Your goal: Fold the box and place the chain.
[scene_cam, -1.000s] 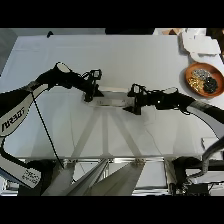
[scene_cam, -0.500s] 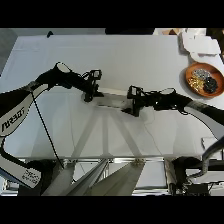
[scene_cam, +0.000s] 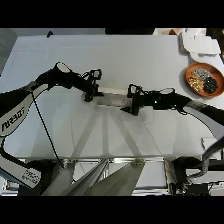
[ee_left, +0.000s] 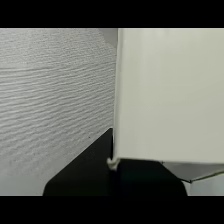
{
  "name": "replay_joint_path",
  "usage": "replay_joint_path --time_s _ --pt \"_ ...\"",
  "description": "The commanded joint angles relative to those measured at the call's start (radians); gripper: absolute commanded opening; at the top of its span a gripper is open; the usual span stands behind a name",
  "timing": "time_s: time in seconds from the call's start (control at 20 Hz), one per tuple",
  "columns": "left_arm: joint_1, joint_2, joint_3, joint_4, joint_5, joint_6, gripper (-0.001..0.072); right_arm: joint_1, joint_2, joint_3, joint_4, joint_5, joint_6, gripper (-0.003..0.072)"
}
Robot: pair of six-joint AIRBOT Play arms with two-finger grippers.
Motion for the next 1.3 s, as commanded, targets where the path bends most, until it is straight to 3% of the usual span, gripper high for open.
replay_joint_path --time_s 0.0,0.75,1.1,1.25 --pt "0.000 0.000 0.000 0.000 -0.002 0.000 0.0014 0.001 -0.001 0.001 0.002 -0.002 0.003 0.0689" --pt "0.000 0.000 0.000 0.000 -0.002 0.000 0.0014 0.001 -0.001 0.001 0.003 -0.002 0.003 0.0685" --pt "0.000 0.000 0.000 0.000 -0.002 0.000 0.0014 0.001 0.000 0.000 -0.006 -0.005 0.003 0.0496" --pt "0.000 0.000 0.000 0.000 -0.002 0.000 0.0014 0.001 0.000 0.000 -0.008 -0.005 0.003 0.0497"
